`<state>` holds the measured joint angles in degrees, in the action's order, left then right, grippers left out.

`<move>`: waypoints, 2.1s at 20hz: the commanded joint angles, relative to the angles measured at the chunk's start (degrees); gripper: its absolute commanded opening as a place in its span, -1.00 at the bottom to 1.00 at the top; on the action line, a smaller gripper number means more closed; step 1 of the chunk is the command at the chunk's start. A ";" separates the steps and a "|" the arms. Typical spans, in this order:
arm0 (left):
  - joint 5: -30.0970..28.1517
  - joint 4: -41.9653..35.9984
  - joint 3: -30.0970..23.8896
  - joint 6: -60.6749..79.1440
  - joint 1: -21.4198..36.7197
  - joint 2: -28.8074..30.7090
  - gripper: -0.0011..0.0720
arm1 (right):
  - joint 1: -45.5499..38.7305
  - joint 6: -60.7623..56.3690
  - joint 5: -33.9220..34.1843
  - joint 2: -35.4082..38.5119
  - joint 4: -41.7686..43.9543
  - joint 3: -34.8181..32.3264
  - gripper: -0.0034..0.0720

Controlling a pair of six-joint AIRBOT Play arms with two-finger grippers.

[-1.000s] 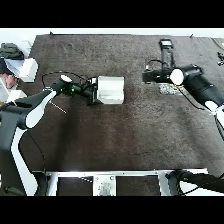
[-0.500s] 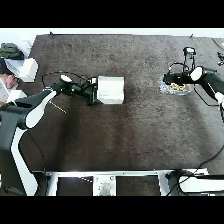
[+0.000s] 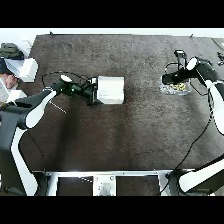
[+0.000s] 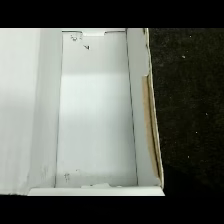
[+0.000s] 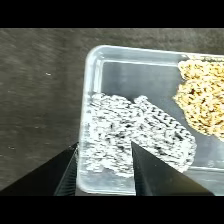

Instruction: Fold the box and place the chain.

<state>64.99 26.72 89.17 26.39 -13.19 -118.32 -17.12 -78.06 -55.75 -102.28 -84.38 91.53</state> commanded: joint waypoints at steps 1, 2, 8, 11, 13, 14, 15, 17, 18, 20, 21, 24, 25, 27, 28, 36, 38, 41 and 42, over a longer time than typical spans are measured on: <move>-0.02 0.02 0.00 0.02 0.02 0.04 -0.06 | -0.81 0.26 -2.12 -1.57 -1.27 1.66 0.08; -0.02 0.02 0.00 0.02 0.02 0.04 -0.06 | -1.42 0.26 -2.32 -1.81 -1.29 1.64 0.08; -0.04 0.02 0.00 0.02 0.02 0.04 -0.06 | -1.84 3.61 -2.99 -3.67 2.78 1.66 0.08; -0.02 0.02 0.00 0.02 0.02 0.04 -0.06 | -1.27 4.90 -5.11 -5.38 2.62 1.66 0.06; -0.04 0.02 0.00 0.02 0.02 0.04 -0.06 | -1.49 4.76 -5.20 -5.73 2.36 1.66 -0.47; -0.02 0.02 0.00 0.02 0.02 0.04 -0.06 | -1.57 4.63 -4.87 -5.62 2.25 1.68 -0.47; -0.02 0.02 0.00 0.02 0.02 0.04 -0.06 | -1.57 4.63 -4.55 -5.53 1.92 1.68 -0.53; -0.04 0.02 0.00 0.02 0.02 0.04 -0.06 | -1.53 4.59 -4.26 -5.51 1.95 1.81 -0.80; -0.02 0.02 0.00 0.02 0.02 0.04 -0.06 | -1.51 4.59 -4.28 -5.29 1.95 1.81 -0.87; -0.02 0.02 0.00 0.02 0.02 0.04 -0.06 | -1.51 4.59 -4.28 -3.78 2.12 1.79 -0.95; -0.02 0.02 0.00 0.02 0.02 0.04 -0.06 | -1.51 4.59 -4.33 -2.36 2.16 1.79 -0.95; -0.04 0.02 0.00 0.02 0.02 0.04 -0.06 | -1.46 4.61 -4.66 3.72 2.16 1.79 -0.95; -0.02 0.02 0.00 0.02 0.02 0.04 -0.06 | -1.46 4.63 -5.11 6.05 2.16 1.79 -0.95; -0.02 0.02 0.00 0.02 0.02 0.04 -0.06 | -1.38 4.85 -5.99 10.69 2.21 1.79 -0.95; -0.02 0.02 0.00 0.02 0.02 0.04 -0.06 | -1.27 4.90 -5.97 13.00 2.62 1.79 -0.95; -0.02 0.02 0.00 0.02 0.02 0.04 -0.06 | 4.96 11.96 1.73 31.69 15.65 2.54 -0.96; -0.02 0.02 0.00 0.02 0.02 0.04 -0.06 | 8.81 11.96 2.16 32.87 15.63 5.38 -0.96; -0.02 0.02 0.00 0.02 0.02 0.04 -0.06 | 14.84 12.55 2.71 32.79 15.61 9.35 -0.96; -0.04 0.00 0.00 0.02 0.02 0.04 -0.06 | 16.85 12.55 3.74 32.74 15.63 9.77 -0.96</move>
<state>64.97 26.74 89.17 26.39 -13.19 -118.32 -5.37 -66.24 -54.04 -70.46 -69.41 98.83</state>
